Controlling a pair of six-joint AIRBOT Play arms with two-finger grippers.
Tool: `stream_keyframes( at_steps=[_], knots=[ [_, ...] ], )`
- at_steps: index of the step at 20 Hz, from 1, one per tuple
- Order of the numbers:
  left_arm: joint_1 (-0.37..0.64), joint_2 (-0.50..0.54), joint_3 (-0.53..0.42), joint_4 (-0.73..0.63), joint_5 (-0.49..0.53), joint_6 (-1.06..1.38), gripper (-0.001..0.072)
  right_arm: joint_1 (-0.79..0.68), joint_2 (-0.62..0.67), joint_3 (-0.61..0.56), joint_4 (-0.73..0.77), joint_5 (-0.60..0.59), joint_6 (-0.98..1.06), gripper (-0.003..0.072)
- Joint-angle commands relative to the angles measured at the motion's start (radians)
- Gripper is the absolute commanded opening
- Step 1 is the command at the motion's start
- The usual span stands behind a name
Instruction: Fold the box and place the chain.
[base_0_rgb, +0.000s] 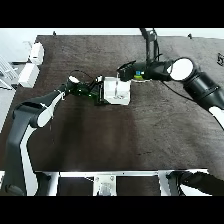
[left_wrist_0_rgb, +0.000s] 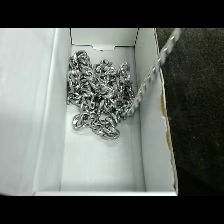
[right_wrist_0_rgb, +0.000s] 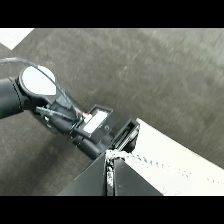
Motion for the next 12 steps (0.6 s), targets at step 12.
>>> stream_keyframes(
  at_steps=[12],
  knots=[
    [0.000,0.001,0.000,0.000,-0.001,0.000,0.0282,0.053,-0.186,-0.255,0.061,-0.338,0.062,0.0005]
  ],
)
